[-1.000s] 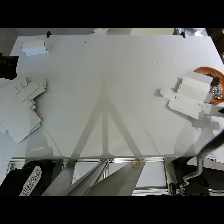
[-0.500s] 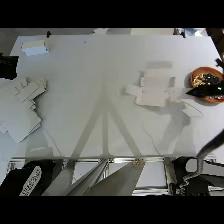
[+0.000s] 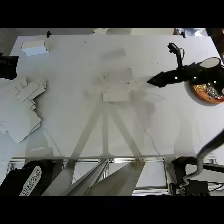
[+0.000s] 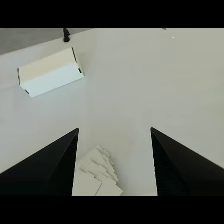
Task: Fold the box and place the chain.
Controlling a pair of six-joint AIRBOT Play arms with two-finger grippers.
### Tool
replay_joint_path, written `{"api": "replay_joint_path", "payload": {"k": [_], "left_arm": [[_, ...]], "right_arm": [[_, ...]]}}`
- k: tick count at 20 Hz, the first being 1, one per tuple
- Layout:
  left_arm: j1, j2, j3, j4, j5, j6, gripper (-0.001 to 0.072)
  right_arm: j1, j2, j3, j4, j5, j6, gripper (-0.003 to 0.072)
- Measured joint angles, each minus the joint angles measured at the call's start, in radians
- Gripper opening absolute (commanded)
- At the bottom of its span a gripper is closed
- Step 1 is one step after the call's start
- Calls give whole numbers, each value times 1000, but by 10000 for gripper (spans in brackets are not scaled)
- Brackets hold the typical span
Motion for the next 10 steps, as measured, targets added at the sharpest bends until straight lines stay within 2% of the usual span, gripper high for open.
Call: {"api": "replay_joint_path", "payload": {"k": [4,10], "left_arm": [[0,0,0,0,0,0,484],[0,0,0,0,0,0,484]], "right_arm": [[73,0,-31,64,-121,-62,6],[124,0,-176,99,-319,-144,6]]}}
